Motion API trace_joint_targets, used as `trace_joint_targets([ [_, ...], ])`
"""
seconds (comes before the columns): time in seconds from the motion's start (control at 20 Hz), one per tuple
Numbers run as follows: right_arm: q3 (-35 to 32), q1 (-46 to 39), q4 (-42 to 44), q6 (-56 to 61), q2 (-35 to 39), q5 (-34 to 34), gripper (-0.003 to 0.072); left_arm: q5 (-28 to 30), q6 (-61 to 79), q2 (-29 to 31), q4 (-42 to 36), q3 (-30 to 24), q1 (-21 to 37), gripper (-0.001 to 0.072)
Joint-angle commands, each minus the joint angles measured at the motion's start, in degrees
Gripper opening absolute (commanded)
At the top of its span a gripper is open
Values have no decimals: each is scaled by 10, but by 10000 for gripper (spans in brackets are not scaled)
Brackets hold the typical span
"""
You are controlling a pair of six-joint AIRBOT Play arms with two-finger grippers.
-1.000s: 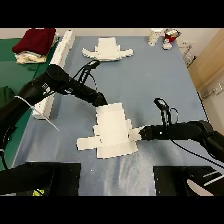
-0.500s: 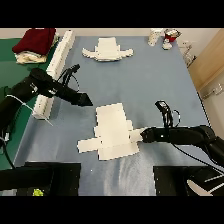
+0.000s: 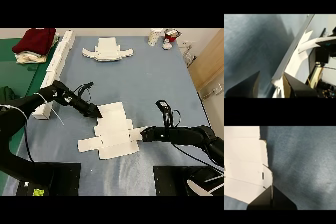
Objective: Fold the box.
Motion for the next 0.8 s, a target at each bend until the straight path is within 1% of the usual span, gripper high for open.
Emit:
trace_joint_targets([
  [0.0, 0, 0, 0, 0, 0, 1, 1, -15, 33, -19, -34, 4, -10, 403],
  [0.1, 0, 0, -2, 0, 0, 2, 1, -35, 35, -20, -34, 4, -10, 402],
  [0.15, 0, 0, -2, 0, 0, 2, 1, -42, 38, -20, -34, 4, -13, 309],
  [0.2, 0, 0, -2, 0, 0, 3, 1, -48, 52, -20, -34, 4, -14, 125],
  [0.25, 0, 0, -2, 0, 0, 5, 1, -49, 60, -20, -34, 4, -15, 105],
  [0.45, 0, 0, -2, 0, 0, 5, 1, -50, 86, -20, -34, 4, -16, 104],
  [0.7, 0, 0, -2, 0, 0, 11, 1, -81, 115, -20, -35, 4, -16, 104],
  [0.75, 0, 0, -2, 0, 0, 11, 2, -86, 139, -20, -35, 4, -16, 99],
])
